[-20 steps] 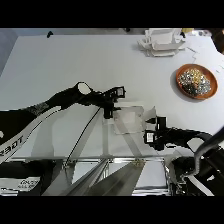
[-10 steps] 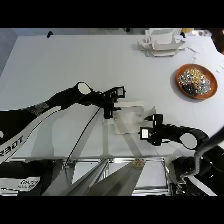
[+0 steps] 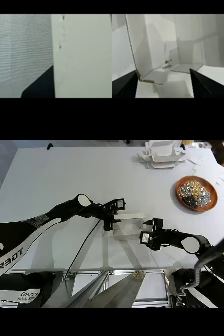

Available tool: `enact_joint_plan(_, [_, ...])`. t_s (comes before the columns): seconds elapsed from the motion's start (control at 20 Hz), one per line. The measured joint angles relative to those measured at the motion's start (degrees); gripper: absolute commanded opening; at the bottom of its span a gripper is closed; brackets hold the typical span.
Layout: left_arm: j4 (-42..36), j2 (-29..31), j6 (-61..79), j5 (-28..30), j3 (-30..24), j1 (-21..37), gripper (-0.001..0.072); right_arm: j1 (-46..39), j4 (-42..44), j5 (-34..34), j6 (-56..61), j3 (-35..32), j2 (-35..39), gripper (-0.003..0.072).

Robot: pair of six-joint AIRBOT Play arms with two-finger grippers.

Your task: Fold the box and place the chain.

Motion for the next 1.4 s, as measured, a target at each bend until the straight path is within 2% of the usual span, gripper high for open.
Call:
enact_joint_plan(0.4, [0.0, 0.0, 0.0, 0.0, 0.0, 0.0, 0.0012, -5.8, 6.2, 2.2, -6.5, 4.0, -6.3, 0.0693])
enact_joint_plan(0.85, [0.0, 0.0, 0.0, 0.0, 0.0, 0.0, 0.0012, -13.3, 15.6, 11.6, -15.8, 10.5, -16.5, 0.0693])
enact_joint_plan(1.4, [0.0, 0.0, 0.0, -0.2, 0.0, 0.0, 0.0012, -15.5, 21.4, 17.3, -25.4, 12.7, -26.8, 0.0664])
